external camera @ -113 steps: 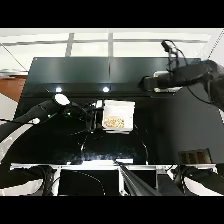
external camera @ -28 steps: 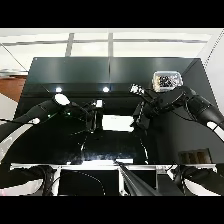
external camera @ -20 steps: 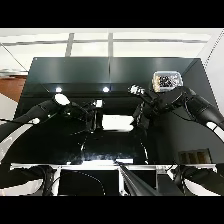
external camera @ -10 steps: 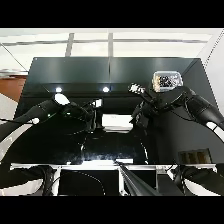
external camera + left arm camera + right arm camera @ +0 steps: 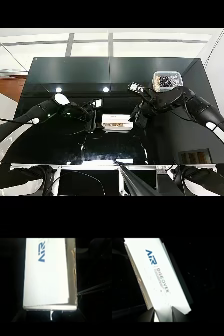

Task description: Fold the box and place the chain.

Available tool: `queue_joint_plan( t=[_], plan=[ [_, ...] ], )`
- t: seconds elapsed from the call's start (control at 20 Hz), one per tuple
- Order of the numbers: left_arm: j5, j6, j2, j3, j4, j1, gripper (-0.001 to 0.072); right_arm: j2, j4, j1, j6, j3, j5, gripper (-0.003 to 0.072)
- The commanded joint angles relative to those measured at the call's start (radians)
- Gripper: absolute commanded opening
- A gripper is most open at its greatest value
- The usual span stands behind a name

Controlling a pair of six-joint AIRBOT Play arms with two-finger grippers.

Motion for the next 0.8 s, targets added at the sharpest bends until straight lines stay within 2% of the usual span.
queue_joint_plan(
  t=[0.0,0.2,0.25,0.3,0.75],
  plan=[
    [-0.001,0.0,0.001,0.0,-0.001,0.0,0.0274,0.0,0.0,0.019,0.004,0.001,0.015,0.0234],
    [-0.001,0.0,0.001,0.0,-0.001,0.0,0.0273,0.0,-0.003,0.019,0.004,0.001,0.008,0.024],
    [-0.001,0.0,0.001,0.0,-0.001,0.0,0.0273,0.0,-0.003,0.019,0.008,0.001,0.008,0.0296],
    [-0.001,0.0,0.001,0.0,-0.001,0.0,0.0273,0.0,-0.003,0.019,0.012,0.001,0.009,0.0308],
    [-0.001,0.0,0.001,0.0,-0.001,0.0,0.0273,-0.003,-0.03,0.038,0.029,0.001,0.02,0.0301]
  ],
)
